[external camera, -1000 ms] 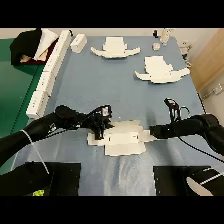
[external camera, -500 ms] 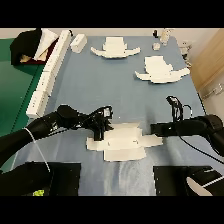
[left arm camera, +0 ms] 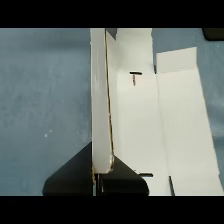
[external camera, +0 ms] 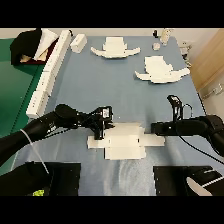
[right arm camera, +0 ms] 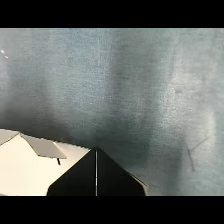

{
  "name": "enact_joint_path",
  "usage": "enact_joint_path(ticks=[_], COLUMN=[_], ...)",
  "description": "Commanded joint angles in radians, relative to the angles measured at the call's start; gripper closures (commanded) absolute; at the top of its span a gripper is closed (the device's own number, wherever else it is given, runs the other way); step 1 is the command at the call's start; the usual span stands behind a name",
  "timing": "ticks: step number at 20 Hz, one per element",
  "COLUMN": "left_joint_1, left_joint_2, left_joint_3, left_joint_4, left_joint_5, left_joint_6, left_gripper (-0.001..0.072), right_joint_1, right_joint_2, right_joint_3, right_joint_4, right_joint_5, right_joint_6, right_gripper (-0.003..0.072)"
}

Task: Fold the box.

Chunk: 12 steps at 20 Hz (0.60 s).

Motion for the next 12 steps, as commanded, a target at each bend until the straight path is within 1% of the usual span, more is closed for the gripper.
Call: enact_joint_path(ticks=[1,3,6,7,9,12], left_joint_1=[-0.067,-0.169,-0.343,-0.381,-0.418,-0.411], left_joint_2=[0.100,0.166,0.257,0.269,0.264,0.249], left_joint_3=[-0.036,-0.116,-0.233,-0.257,-0.282,-0.281], left_joint_4=[-0.028,-0.030,-0.030,-0.030,-0.030,-0.029], left_joint_5=[0.127,0.257,0.498,0.540,0.541,0.555], left_joint_6=[0.073,0.105,0.115,0.113,0.071,0.045], left_gripper=[0.0700,0.0700,0.0700,0.0699,0.0698,0.0696], right_joint_1=[0.000,0.000,0.000,0.000,0.000,0.000], right_joint_2=[0.001,0.001,0.001,0.001,0.001,0.001], right_joint_3=[0.000,0.000,0.000,0.000,0.000,0.000], right_joint_4=[0.000,0.000,0.000,0.000,0.002,0.001], right_joint_5=[0.029,0.057,0.092,0.104,0.124,0.127], right_joint_6=[0.000,0.005,0.006,0.012,0.016,0.019], right_gripper=[0.0686,0.0686,0.0686,0.0686,0.0686,0.0686])
